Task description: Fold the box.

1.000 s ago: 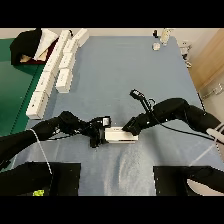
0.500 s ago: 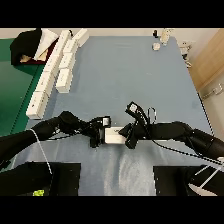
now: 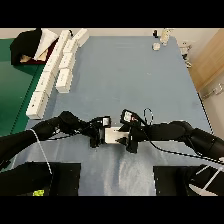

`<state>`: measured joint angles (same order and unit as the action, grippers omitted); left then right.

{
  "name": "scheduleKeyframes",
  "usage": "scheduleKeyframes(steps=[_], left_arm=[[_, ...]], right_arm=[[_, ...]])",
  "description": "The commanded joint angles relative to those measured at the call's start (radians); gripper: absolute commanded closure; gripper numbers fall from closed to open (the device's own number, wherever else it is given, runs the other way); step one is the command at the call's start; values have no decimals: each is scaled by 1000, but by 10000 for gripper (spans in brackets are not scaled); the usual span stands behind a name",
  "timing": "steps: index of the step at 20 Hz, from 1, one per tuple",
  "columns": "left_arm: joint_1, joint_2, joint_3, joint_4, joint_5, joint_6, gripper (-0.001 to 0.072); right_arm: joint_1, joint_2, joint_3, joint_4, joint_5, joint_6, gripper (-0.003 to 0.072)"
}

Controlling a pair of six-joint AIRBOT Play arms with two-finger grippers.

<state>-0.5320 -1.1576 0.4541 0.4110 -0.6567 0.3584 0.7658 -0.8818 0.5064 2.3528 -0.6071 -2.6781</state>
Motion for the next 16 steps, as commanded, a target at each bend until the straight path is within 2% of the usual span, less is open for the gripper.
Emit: scheduleKeyframes(steps=[1, 9, 16], left_arm=[[0, 0, 1, 0, 0, 0, 238], [0, 0, 1, 0, 0, 0, 238], [0, 0, 1, 0, 0, 0, 238]], right_arm=[[10, -38, 7, -56, -4, -137, 216], [11, -69, 8, -64, 62, -327, 216], [47, -85, 8, -109, 103, -327, 221]])
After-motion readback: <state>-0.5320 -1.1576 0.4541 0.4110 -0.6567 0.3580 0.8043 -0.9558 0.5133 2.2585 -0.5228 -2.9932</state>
